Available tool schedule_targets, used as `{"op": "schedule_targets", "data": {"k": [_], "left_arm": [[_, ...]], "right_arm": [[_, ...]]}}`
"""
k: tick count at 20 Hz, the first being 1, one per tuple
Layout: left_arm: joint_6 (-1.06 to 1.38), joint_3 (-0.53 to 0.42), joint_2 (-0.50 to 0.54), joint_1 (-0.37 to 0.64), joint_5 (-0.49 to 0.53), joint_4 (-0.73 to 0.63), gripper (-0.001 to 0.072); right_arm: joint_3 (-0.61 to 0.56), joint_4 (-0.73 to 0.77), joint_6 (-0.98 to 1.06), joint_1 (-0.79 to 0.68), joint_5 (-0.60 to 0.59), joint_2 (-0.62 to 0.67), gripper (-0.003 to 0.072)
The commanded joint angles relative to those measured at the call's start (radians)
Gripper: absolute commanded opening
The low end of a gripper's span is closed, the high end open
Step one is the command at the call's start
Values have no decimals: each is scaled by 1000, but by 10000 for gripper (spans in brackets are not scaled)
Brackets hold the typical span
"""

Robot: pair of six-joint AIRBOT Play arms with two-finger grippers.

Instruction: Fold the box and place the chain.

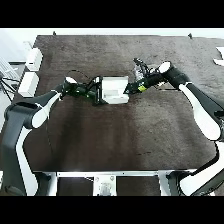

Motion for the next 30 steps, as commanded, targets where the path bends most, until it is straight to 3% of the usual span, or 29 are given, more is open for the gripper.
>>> {"op": "schedule_targets", "data": {"k": [1, 5, 16, 30], "left_arm": [[0, 0, 0, 0, 0, 0, 526], [0, 0, 0, 0, 0, 0, 526], [0, 0, 0, 0, 0, 0, 526], [0, 0, 0, 0, 0, 0, 526]], "right_arm": [[6, -27, 41, 16, -8, -12, 454], [34, -43, 81, 24, -12, -37, 453], [99, -360, 338, 100, -6, -64, 452], [178, -568, 620, 196, 58, -91, 426]]}}
